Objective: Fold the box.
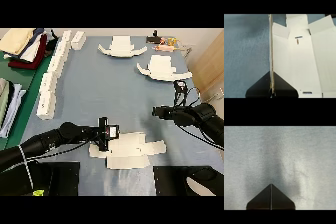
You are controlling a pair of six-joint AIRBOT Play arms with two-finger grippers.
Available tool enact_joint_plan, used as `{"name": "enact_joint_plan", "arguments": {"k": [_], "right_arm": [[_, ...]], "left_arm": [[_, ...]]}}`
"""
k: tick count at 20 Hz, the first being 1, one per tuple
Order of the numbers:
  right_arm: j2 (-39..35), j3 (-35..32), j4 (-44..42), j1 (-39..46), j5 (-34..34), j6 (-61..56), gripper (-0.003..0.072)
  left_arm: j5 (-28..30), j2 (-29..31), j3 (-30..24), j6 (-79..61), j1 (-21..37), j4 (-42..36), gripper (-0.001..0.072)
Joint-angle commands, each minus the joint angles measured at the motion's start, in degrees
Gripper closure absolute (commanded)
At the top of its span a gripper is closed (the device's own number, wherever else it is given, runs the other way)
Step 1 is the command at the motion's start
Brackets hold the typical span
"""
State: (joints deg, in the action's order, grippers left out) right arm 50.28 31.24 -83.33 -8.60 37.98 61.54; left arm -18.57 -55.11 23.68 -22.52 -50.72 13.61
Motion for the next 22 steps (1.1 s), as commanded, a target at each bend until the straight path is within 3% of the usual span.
{"name": "enact_joint_plan", "arguments": {"k": [1,4,9,12,14,19,22], "right_arm": [[0.0,0.0,-0.1,-0.1,0.0,0.0,0.0679],[0.0,0.0,-0.1,-0.1,0.0,0.0,0.0679],[0.0,0.0,-0.1,-0.1,-0.1,0.0,0.0679],[0.0,0.0,-0.6,-0.1,-0.1,0.0,0.0679],[0.0,0.0,-1.3,-0.1,0.0,0.0,0.0679],[0.0,0.0,-1.6,-0.1,-0.7,0.0,0.0679],[0.0,0.1,-1.6,-0.1,-1.2,0.0,0.0679]], "left_arm": [[2.8,0.3,-0.1,1.3,0.0,0.1,0.0695],[8.8,2.5,2.2,0.9,1.6,0.1,0.0695],[-10.8,0.7,9.4,0.9,16.3,2.0,0.0696],[-13.6,0.7,11.7,-0.7,18.2,2.0,0.0696],[-12.9,1.1,10.4,-2.6,16.2,2.1,0.0698],[2.0,3.8,3.9,-5.3,5.7,1.3,0.0698],[5.3,3.8,1.0,-5.3,2.5,-0.4,0.0699]]}}
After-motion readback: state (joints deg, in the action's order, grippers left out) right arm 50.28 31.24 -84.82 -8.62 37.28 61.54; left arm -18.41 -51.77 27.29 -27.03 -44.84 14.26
